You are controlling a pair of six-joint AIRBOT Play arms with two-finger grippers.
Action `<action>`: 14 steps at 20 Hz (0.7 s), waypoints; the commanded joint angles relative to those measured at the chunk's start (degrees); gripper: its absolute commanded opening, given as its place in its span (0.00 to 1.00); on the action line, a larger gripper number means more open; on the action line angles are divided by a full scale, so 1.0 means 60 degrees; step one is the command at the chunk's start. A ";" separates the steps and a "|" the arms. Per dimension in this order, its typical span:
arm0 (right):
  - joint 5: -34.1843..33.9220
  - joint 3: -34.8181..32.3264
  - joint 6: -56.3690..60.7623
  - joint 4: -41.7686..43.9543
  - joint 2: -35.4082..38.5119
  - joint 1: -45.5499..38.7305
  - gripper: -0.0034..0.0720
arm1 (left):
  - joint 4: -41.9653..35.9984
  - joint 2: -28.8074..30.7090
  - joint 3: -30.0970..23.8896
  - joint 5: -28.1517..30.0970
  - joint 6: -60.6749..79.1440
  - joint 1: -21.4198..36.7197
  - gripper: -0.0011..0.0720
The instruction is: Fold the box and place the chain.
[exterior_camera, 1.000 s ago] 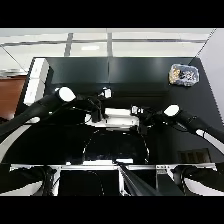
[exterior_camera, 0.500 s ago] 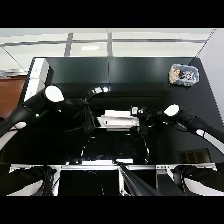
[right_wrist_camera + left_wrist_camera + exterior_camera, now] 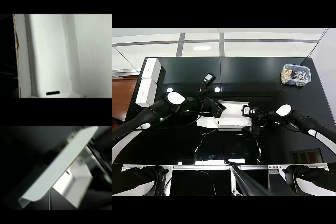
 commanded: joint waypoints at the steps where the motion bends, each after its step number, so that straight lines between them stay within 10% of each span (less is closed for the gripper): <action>1: 0.0000 0.0004 0.0004 0.0004 0.0004 0.0004 0.05 | -0.0142 -0.0503 -0.0015 0.0987 0.0117 0.0193 0.05; 8: -0.0004 0.0007 0.0000 0.0007 0.0004 0.0004 0.05 | 0.0153 -0.1585 -0.0015 -0.0674 0.0098 0.0324 0.05; 14: -0.0007 0.0007 0.0004 0.0007 0.0004 0.0004 0.05 | 0.1789 0.0299 0.0244 -0.0820 -0.0688 0.1213 0.04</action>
